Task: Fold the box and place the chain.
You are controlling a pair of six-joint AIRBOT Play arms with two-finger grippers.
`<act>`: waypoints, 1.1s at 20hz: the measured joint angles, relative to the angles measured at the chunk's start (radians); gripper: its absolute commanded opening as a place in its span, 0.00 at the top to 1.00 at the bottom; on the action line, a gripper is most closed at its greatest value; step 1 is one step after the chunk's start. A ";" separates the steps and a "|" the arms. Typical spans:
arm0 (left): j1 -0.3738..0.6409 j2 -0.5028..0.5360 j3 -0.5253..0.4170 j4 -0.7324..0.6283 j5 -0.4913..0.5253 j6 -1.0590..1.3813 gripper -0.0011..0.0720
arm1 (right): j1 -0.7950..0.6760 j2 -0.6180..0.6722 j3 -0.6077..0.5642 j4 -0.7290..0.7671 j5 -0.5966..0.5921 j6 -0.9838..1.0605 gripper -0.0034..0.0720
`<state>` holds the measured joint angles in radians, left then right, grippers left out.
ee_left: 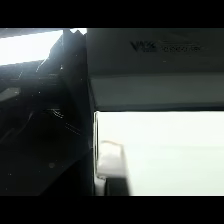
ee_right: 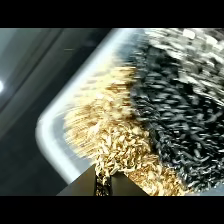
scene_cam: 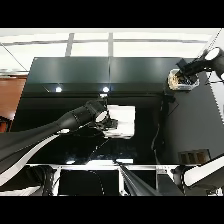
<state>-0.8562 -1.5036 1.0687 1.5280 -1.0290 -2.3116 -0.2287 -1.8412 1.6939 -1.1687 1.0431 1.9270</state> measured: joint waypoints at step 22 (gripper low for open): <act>0.000 0.000 0.000 -0.003 0.000 0.000 0.94 | -0.165 0.693 0.264 0.502 0.092 -0.578 0.93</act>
